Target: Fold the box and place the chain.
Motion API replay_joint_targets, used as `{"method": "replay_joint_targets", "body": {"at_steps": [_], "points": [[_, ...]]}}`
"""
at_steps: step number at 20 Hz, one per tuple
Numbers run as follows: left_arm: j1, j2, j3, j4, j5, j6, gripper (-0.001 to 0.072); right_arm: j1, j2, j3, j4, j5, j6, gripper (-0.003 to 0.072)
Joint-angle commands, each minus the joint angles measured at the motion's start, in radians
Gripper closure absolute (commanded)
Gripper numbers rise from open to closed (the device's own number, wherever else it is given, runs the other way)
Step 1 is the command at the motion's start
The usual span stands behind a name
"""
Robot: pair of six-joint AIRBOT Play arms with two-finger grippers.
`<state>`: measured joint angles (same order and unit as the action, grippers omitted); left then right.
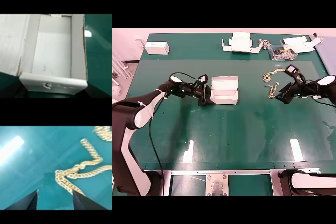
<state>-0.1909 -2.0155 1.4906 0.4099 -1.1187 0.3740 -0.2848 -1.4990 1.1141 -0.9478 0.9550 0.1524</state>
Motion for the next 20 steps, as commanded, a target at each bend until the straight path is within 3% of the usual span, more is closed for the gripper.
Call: {"method": "replay_joint_targets", "body": {"at_steps": [1,8,15,19,20], "points": [[0.001,0.0,0.0,0.0,0.0,0.0,0.0371,-0.018,-0.117,0.023,0.082,0.031,-0.217,0.0174],[0.001,0.0,0.0,0.0,0.0,0.0,0.0371,-0.018,-0.251,0.174,0.084,0.053,-0.27,0.0175],[0.001,0.0,0.0,0.0,0.0,0.0,0.0371,-0.018,-0.303,0.2,0.08,0.074,-0.295,0.0182],[0.001,0.0,0.0,0.0,0.0,0.0,0.0371,-0.016,-0.328,0.206,0.046,0.087,-0.288,0.0286],[0.001,0.0,0.0,0.0,0.0,0.0,0.0371,-0.02,-0.33,0.206,0.045,0.086,-0.288,0.0386]]}}
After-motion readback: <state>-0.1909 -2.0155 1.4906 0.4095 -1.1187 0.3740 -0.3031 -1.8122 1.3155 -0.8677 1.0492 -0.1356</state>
